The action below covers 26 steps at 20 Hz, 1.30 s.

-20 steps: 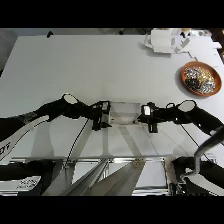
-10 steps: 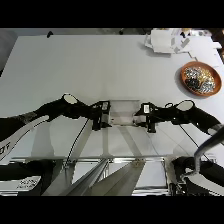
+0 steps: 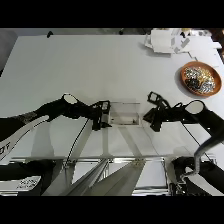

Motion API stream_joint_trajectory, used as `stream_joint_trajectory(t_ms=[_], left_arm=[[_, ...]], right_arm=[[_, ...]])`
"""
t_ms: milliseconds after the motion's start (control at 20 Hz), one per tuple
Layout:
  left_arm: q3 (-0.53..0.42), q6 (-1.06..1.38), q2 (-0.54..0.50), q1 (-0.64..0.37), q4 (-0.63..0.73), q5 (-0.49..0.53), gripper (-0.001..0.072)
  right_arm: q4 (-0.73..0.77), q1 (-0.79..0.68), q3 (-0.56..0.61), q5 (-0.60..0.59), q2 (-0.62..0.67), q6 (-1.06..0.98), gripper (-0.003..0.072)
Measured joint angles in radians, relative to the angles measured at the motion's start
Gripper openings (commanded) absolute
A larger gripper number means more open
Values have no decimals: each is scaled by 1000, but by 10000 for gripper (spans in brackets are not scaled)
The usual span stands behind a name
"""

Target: Fold the box and place the chain.

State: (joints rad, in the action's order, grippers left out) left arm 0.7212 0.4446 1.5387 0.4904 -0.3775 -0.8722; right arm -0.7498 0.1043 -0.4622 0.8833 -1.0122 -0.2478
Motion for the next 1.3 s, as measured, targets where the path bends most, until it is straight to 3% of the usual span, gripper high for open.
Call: stream_joint_trajectory(t_ms=[350,600,800,1300], left_arm=[[0,0,0,0,0,0,136],[0,0,0,0,0,0,136],[0,0,0,0,0,0,136],[0,0,0,0,0,0,136]], right_arm=[[-47,-225,0,-20,88,-529,18],[-194,-267,2,-19,16,-781,18],[-207,-224,2,22,-60,-828,18],[26,-78,2,59,-103,-713,37]])
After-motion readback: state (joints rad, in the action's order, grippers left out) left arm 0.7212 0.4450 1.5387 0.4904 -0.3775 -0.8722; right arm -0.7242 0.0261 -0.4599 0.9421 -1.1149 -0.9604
